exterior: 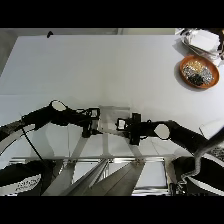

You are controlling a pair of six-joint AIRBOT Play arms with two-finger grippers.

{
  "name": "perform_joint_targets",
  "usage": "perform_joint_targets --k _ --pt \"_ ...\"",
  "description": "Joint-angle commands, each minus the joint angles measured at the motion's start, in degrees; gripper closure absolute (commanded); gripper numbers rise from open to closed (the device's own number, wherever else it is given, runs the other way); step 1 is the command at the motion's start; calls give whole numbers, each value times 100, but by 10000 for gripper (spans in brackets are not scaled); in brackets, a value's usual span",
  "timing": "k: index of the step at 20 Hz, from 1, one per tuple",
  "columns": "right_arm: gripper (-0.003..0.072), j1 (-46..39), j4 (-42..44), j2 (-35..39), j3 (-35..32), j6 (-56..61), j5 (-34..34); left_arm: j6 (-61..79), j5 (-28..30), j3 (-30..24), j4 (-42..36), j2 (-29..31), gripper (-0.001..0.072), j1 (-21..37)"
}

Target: Fold the box and place the chain.

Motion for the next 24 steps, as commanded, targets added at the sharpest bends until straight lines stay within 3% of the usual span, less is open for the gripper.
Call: perform_joint_targets --k 1,3,4,6,7,10,13,16,19,22,24 --pt "277 13 103 -26 0 2 -260 -2 0 -2 -2 4 437 4" --pt "296 13 98 -7 0 2 -304 -2 2 -2 -2 4 437 4" --pt "359 13 94 48 0 2 -232 -2 0 -2 -2 4 437 4" --pt "648 -15 83 310 0 13 50 -2 0 -2 -2 4 437 4" --pt "674 -63 68 529 0 168 249 -2 0 -2 -2 4 437 4" --pt "674 -225 -341 1281 0 1755 763 -2 0 -2 -2 4 437 4" --pt "674 -710 -1303 1884 0 4404 1528 -2 2 -2 -2 4 437 4" --pt "674 -1329 -2441 2044 0 6649 2721 -2 0 -2 -2 4 437 4" --pt "674 -1759 -3062 2044 -7 7834 3611 -2 0 -2 -2 4 437 4" --pt "674 -1976 -3246 2044 -42 8612 3759 -2 0 -2 -2 4 437 4" --pt "674 -1980 -3176 2035 -238 8924 3320 -2 0 -2 -2 4 437 4"
